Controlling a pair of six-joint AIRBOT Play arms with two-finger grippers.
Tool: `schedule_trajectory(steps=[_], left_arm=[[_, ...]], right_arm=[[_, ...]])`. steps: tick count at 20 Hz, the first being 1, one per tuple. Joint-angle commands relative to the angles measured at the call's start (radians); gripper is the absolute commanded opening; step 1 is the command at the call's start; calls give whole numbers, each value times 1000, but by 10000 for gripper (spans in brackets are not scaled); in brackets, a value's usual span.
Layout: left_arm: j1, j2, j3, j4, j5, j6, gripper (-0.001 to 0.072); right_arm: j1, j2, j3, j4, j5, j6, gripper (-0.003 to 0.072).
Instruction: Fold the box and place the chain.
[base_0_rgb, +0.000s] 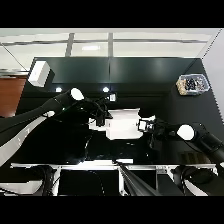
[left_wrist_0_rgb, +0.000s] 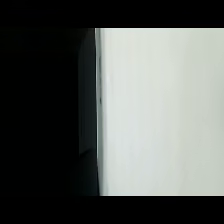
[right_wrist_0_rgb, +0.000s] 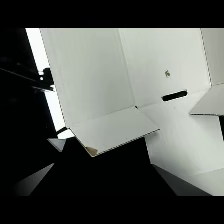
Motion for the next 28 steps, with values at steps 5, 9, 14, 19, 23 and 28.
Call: schedule_trajectory(steps=[5, 9, 14, 19, 23, 28], left_arm=[[1, -1, -1, 1, -1, 0, 28], [1, -1, -1, 1, 0, 0, 28], [1, -1, -1, 1, 3, 0, 28], [1, -1, -1, 0, 2, 0, 28], [1, -1, -1, 1, 3, 0, 28], [1, -1, -1, 1, 3, 1, 28]], right_arm=[[2, -86, -29, 274, -239, -78, 667], [0, -54, 38, 189, -161, -99, 667], [-65, -61, 107, 212, -115, -185, 667], [-68, -122, 108, 363, -152, -353, 667], [-90, -124, 108, 378, -166, -388, 667], [-138, -159, 108, 506, -145, -499, 667]])
